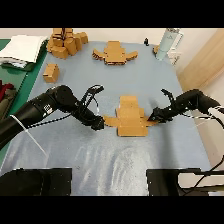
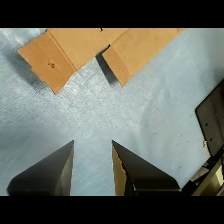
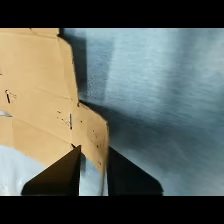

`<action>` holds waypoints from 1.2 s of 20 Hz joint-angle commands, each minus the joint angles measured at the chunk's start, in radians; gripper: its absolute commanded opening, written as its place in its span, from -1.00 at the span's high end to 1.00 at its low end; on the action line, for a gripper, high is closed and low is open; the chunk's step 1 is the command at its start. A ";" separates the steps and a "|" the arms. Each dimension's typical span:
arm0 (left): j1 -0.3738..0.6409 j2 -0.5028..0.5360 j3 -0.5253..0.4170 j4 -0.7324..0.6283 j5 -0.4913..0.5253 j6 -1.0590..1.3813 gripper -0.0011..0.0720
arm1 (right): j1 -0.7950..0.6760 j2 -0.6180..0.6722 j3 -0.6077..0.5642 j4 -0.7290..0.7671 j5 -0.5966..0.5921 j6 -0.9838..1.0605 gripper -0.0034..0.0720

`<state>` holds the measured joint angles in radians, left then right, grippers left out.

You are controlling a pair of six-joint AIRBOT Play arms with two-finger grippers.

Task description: Fold the box.

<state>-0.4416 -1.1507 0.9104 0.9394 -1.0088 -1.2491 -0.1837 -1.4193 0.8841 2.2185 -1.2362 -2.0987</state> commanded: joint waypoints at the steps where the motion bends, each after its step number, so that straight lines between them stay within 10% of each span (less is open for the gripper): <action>1: 0.000 0.001 0.001 -0.034 0.027 0.000 -0.01 | 0.032 -0.030 0.009 0.054 -0.017 -0.072 0.51; 3: 0.000 0.001 0.001 -0.077 0.027 0.006 -0.01 | 0.055 -0.029 0.012 0.078 -0.017 -0.103 0.90; 7: 0.059 0.000 0.006 -0.117 -0.007 0.027 -0.04 | 0.139 0.027 -0.015 0.118 -0.005 -0.132 0.90; 10: 0.201 -0.001 0.005 -0.171 -0.079 0.036 -0.76 | 0.217 0.161 -0.126 0.157 0.098 -0.134 0.90; 17: 0.364 -0.142 0.005 -0.387 -0.088 0.266 -0.76 | 0.380 0.417 -0.409 0.165 0.276 0.012 0.90; 24: 0.360 -0.394 0.005 -0.602 -0.073 0.480 -0.75 | 0.429 0.454 -0.440 0.163 0.335 0.034 0.90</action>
